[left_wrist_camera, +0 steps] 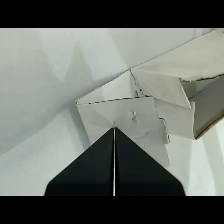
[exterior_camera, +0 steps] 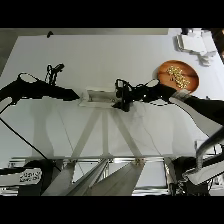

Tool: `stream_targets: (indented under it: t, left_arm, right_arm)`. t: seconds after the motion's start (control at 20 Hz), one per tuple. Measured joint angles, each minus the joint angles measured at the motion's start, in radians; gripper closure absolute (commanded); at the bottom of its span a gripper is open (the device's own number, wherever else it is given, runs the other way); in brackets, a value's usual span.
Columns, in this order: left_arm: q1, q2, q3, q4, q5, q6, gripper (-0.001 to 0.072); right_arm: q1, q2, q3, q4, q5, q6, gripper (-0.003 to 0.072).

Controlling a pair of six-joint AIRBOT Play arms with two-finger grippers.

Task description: Fold the box and place the chain.

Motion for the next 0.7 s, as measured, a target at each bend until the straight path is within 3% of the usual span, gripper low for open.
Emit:
stream_targets:
  t: [0.7]
  left_arm:
    - [-0.016,-0.016,0.0,0.168,0.068,-0.088,0.0705]
  right_arm:
    - [0.0,0.0,0.0,0.0,0.0,0.0,0.0258]
